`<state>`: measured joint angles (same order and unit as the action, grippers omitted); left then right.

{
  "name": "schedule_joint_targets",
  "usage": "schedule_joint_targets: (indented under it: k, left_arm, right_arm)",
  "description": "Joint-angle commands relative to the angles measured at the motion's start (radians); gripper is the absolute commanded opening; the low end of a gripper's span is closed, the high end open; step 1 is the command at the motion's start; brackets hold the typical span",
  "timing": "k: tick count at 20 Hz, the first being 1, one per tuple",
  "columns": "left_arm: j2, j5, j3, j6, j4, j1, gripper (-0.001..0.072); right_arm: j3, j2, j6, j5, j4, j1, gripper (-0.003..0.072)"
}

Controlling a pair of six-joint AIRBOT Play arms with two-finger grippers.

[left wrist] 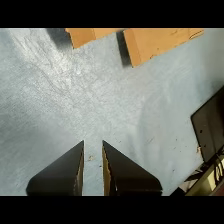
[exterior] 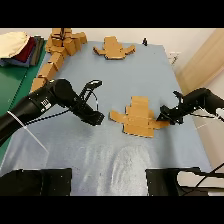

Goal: Fold the box.

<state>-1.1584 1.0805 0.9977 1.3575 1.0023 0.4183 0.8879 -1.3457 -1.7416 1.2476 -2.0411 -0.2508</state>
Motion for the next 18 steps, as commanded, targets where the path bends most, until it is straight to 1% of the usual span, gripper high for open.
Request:
schedule_joint_targets:
  k: [1,2,3,4,5,6,7,8,10,13,16,18]
  left_arm:
    - [-0.003,0.005,0.006,-0.023,-0.054,-0.043,0.0194]
    - [-0.006,0.011,0.006,-0.041,-0.089,-0.066,0.0195]
    - [-0.012,0.021,0.006,-0.060,-0.133,-0.091,0.0195]
    - [-0.020,0.031,0.005,-0.081,-0.177,-0.121,0.0196]
    - [-0.029,0.038,0.006,-0.108,-0.214,-0.151,0.0213]
    - [-0.040,0.039,0.006,-0.111,-0.236,-0.178,0.0493]
    - [-0.049,0.047,0.006,-0.106,-0.250,-0.201,0.0675]
    - [-0.058,0.055,0.006,-0.105,-0.261,-0.222,0.0662]
    - [-0.064,0.051,0.005,-0.105,-0.264,-0.246,0.0661]
    - [-0.064,0.054,0.005,-0.113,-0.263,-0.250,0.0662]
    - [-0.064,0.045,0.005,-0.121,-0.261,-0.254,0.0662]
    - [-0.064,0.037,0.005,-0.163,-0.253,-0.268,0.0661]
  right_arm:
    - [0.007,-0.025,-0.058,-0.003,-0.058,0.026,0.0227]
    - [0.007,-0.031,-0.059,-0.016,-0.067,0.036,0.0225]
    - [0.006,-0.039,-0.075,-0.024,-0.090,0.048,0.0141]
    - [0.007,-0.042,-0.100,-0.037,-0.118,0.061,0.0018]
    - [0.009,-0.042,-0.124,-0.050,-0.157,0.077,0.0006]
    - [0.015,-0.042,-0.148,-0.055,-0.193,0.094,0.0006]
    - [0.023,-0.041,-0.168,-0.059,-0.228,0.116,0.0006]
    - [0.025,-0.038,-0.172,-0.069,-0.251,0.137,0.0006]
    - [0.022,-0.028,-0.171,-0.090,-0.271,0.193,0.0005]
    - [-0.012,0.001,-0.167,-0.101,-0.276,0.295,0.0005]
    - [-0.088,0.055,-0.127,-0.132,-0.276,0.374,0.0005]
    - [-0.171,0.115,-0.114,-0.170,-0.282,0.414,0.0005]
